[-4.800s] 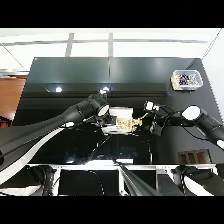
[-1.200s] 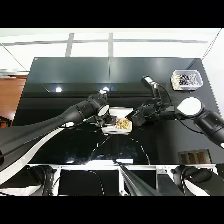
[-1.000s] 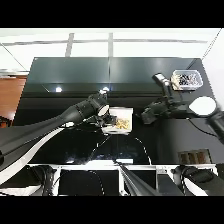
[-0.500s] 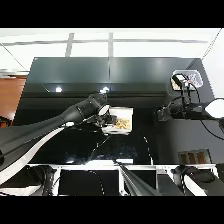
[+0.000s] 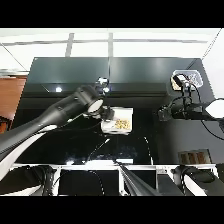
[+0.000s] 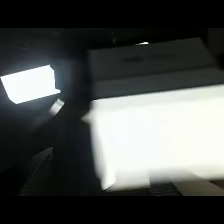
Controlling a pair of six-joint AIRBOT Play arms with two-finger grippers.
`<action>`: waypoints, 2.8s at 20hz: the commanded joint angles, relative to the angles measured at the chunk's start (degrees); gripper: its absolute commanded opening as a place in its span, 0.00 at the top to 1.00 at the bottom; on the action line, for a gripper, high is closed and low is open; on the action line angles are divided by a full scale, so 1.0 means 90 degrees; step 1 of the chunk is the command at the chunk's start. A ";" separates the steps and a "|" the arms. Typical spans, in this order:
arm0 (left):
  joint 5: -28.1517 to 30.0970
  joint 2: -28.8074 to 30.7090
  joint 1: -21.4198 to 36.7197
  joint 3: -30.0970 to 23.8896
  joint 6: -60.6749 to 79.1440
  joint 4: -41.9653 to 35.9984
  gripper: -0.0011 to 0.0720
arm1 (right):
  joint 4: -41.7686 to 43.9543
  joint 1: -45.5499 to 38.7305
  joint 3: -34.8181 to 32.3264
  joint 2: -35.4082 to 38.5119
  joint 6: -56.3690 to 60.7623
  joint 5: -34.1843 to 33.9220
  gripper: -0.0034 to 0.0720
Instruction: Fold the box and place the chain.
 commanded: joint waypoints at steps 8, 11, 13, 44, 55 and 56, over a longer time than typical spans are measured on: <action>0.1571 0.3844 0.3507 -0.4177 0.5105 -0.3774 0.12 | 0.0012 -0.0005 -0.0005 0.0005 0.0301 0.0029 0.60; 0.0034 0.3235 0.4401 -0.4437 0.9726 -0.6742 0.11 | 0.0029 -0.0002 -0.0005 0.0005 0.0561 0.0034 0.60; 0.0177 0.2854 0.4294 -0.4437 1.1142 -0.6793 0.00 | 0.0029 -0.0005 -0.0005 0.0005 0.0617 0.0044 0.60; 0.2278 -0.0233 0.2713 -0.3036 1.5424 -0.6943 0.01 | 0.0029 -0.0002 -0.0005 0.0005 0.0782 0.0085 0.60; 0.2446 -0.0240 0.2713 -0.2992 1.5424 -0.6936 0.01 | 0.0061 -0.0002 -0.0005 0.0005 0.0784 0.0100 0.60; 0.2436 -0.0240 0.2701 -0.2968 1.5424 -0.6936 0.01 | 0.0097 -0.0002 -0.0005 0.0005 0.0784 0.0104 0.60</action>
